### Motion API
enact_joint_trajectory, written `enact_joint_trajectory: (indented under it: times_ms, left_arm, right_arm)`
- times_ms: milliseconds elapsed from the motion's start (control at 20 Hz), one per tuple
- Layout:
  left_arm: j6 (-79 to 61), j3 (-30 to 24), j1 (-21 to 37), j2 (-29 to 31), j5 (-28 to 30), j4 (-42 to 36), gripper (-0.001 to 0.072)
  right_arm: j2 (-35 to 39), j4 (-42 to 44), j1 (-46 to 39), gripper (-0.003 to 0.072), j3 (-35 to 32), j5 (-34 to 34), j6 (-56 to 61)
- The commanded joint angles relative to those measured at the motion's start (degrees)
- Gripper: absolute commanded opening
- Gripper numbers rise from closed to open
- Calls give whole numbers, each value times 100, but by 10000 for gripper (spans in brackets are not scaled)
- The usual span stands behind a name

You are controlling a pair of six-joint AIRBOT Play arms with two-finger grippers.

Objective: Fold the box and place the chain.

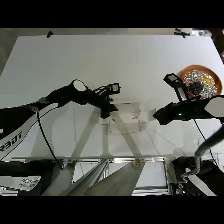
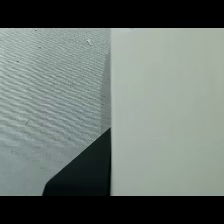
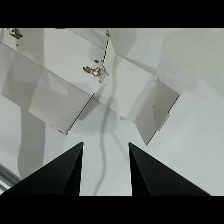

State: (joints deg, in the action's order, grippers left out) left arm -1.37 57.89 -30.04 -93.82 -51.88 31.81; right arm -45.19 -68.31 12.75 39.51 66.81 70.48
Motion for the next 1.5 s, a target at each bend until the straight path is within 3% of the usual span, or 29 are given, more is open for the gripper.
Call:
enact_joint_trajectory:
  times_ms: [0,150,300,350,400,450,650,800,900,1000,1350,1400,1450]
  left_arm:
    - [0,-2,0,-2,-42,2,12]
    - [-2,-2,0,-2,-42,0,12]
    - [-2,-2,0,-2,-42,0,12]
    - [0,0,0,-2,-42,-2,12]
    - [-2,-2,0,-2,-42,-2,12]
    - [0,-2,0,-2,-42,-2,12]
    - [-2,-2,0,-2,-42,-2,12]
    - [-2,-2,0,-2,-44,-4,12]
    - [-2,-2,0,-2,-44,-2,12]
    - [-2,-2,0,-2,-44,-4,12]
    - [-2,-2,-2,-2,-44,-4,12]
    - [-2,-2,0,-2,-46,-4,12]
    - [-2,-2,0,-2,-44,-4,12]
  right_arm:
    - [7,2,-2,321,0,-2,0]
    - [4,2,0,322,0,31,-2]
    - [-7,17,4,316,-13,472,-892]
    - [-9,15,4,240,-42,535,-1193]
    - [-9,7,4,48,-79,544,-1495]
    - [-7,24,4,5,-109,518,-1746]
    - [7,240,214,2,-170,125,-2371]
    - [44,114,1360,1,-173,-223,-2708]
    - [42,-588,2426,1,-238,-739,-2376]
    - [44,-1818,3187,2,-417,-953,-1440]
    - [101,-1718,3053,6,-1672,-2170,-1711]
    - [101,-1436,2857,74,-1755,-2142,-1993]
    - [101,-1126,2645,211,-1781,-2048,-2326]
